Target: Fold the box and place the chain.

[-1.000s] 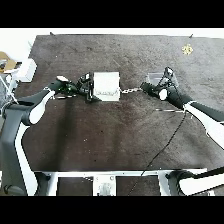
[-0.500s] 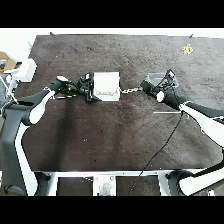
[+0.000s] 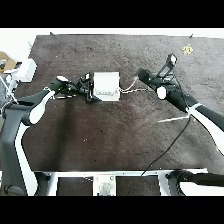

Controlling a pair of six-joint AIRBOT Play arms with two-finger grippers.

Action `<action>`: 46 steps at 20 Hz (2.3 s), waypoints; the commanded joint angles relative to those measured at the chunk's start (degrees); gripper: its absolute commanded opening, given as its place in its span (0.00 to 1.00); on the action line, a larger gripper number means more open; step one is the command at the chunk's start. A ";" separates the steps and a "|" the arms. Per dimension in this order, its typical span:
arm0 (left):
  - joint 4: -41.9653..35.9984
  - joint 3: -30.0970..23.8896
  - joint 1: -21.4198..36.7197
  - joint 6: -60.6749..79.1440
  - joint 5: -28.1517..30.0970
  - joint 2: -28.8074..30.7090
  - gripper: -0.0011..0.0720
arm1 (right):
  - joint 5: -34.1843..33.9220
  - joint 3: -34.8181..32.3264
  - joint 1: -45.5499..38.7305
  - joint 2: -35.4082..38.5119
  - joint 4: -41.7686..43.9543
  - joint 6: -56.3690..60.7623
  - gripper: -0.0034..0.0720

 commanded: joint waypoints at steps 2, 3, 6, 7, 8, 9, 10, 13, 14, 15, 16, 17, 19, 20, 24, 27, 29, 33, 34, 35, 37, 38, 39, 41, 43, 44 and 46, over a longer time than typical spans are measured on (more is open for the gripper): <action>0.02 0.02 0.02 0.02 0.02 -0.04 0.41 | -6.64 2.71 8.09 9.18 -5.55 -0.55 0.05; 0.02 0.02 0.02 0.02 0.02 -0.04 0.41 | -6.86 4.90 9.90 9.14 -5.66 -1.81 0.05; 0.02 0.02 0.02 0.02 0.04 -0.04 0.41 | -6.56 8.57 13.88 7.23 -5.62 -3.98 0.05; 0.00 0.02 0.02 0.02 0.02 -0.04 0.41 | -6.16 8.59 14.78 6.23 -5.62 -3.96 0.05; 0.00 0.02 0.02 0.02 0.02 -0.04 0.41 | -4.79 8.59 15.69 4.72 -5.62 -3.96 0.05; 0.00 0.02 0.02 0.02 0.00 -0.04 0.41 | -2.69 8.59 16.48 3.10 -5.62 -3.96 0.05; 0.00 0.02 0.02 0.02 0.02 -0.04 0.41 | 0.26 8.59 17.09 1.42 -5.62 -3.98 0.05; 0.00 0.02 0.02 0.02 0.04 -0.04 0.41 | 9.55 8.57 16.76 -2.84 -6.75 -4.07 0.51; 0.00 0.02 0.02 0.02 0.02 -0.04 0.41 | 12.81 8.52 15.93 -2.97 -8.28 -4.04 0.39; 0.00 0.02 0.02 0.02 0.02 -0.04 0.41 | 15.72 8.52 14.69 -2.62 -9.31 -4.07 0.38; 0.00 0.02 0.02 0.02 0.02 -0.04 0.41 | 19.30 8.52 12.92 -1.95 -10.51 -4.07 0.38; 0.00 0.02 0.02 0.02 0.00 -0.04 0.41 | 22.77 8.52 11.04 -1.27 -11.91 -4.07 0.38; 0.02 0.02 0.02 0.02 0.02 -0.04 0.41 | 29.73 8.50 6.16 -0.50 -13.66 -4.07 0.38; 0.00 0.02 0.02 0.02 0.02 -0.04 0.41 | 32.57 8.37 3.65 -0.52 -13.77 -4.07 0.38; 0.00 0.02 0.02 0.02 0.00 -0.04 0.41 | 35.63 4.11 -6.27 -1.79 -12.70 -3.93 0.38; 0.00 0.02 0.02 0.02 0.02 -0.04 0.41 | 33.81 3.06 -10.69 -5.64 -8.00 -3.98 0.38; 0.00 0.02 0.02 0.02 0.02 -0.04 0.41 | 28.52 3.08 -10.99 -7.93 -5.14 -3.98 0.38; 0.00 0.02 0.02 0.02 0.02 -0.04 0.41 | 19.65 3.28 -10.71 -11.47 3.37 -3.98 0.38; 0.00 0.02 0.02 0.02 0.02 -0.04 0.41 | 18.51 3.30 -10.58 -12.02 3.74 -3.96 0.38; 0.00 0.02 0.02 0.02 0.02 -0.04 0.41 | 17.64 3.30 -10.47 -12.35 3.96 -3.96 0.38; 0.00 0.02 0.02 0.02 0.02 -0.04 0.41 | 15.19 3.30 -10.45 -12.59 4.94 -3.80 0.38; 0.00 0.02 0.02 0.02 0.02 -0.04 0.41 | 14.34 3.32 -10.45 -12.76 6.10 -3.80 0.38; 0.00 0.02 0.02 0.02 0.02 -0.04 0.41 | 14.19 3.30 -10.45 -13.07 6.91 -3.78 0.38; 0.00 0.02 0.02 0.02 0.02 -0.04 0.41 | 15.08 3.26 -10.45 -13.53 7.10 -3.78 0.38; 0.00 0.02 0.02 0.02 0.02 -0.04 0.41 | 15.37 3.23 -10.47 -13.53 6.82 -3.82 0.38; 0.00 0.02 0.02 0.02 0.02 -0.04 0.41 | 15.41 3.23 -10.51 -13.55 6.73 -3.80 0.38; 0.00 0.02 0.02 0.02 0.02 -0.04 0.41 | 15.43 3.23 -10.51 -13.66 6.60 -3.80 0.38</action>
